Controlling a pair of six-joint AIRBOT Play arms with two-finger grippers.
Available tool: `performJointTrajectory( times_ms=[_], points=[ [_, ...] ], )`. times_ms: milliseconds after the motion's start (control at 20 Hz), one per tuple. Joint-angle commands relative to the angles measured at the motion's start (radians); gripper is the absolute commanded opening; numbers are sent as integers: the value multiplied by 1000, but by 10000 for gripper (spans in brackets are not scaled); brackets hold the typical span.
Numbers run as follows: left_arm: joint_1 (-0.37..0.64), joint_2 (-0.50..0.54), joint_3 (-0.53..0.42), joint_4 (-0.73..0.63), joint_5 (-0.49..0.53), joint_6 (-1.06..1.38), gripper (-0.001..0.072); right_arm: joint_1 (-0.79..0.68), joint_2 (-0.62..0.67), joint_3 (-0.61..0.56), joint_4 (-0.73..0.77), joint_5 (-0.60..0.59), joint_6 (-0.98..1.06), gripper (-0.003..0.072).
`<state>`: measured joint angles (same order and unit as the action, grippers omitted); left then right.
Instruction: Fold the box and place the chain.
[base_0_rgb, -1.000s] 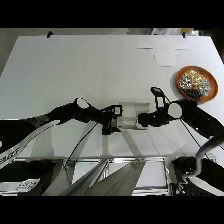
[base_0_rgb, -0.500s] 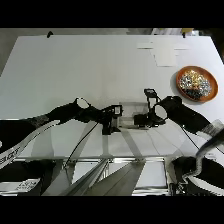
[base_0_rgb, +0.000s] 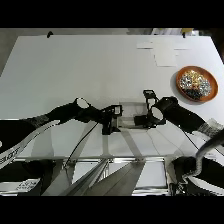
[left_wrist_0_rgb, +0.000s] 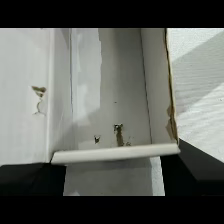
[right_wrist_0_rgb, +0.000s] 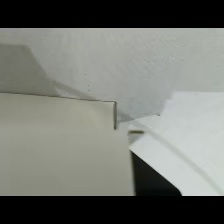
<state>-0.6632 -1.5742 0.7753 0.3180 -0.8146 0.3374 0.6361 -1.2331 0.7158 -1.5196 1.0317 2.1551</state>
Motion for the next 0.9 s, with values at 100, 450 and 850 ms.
performJointTrajectory(
  times_ms=[100,450,850],
  points=[
    [1,0,0,0,-2,2,208,34,-29,1,6,-22,-4,15],
    [1,0,0,0,-5,2,208,48,-51,1,2,-25,18,42],
    [1,0,0,0,-5,2,208,48,-16,1,-4,-28,13,205]
  ],
)
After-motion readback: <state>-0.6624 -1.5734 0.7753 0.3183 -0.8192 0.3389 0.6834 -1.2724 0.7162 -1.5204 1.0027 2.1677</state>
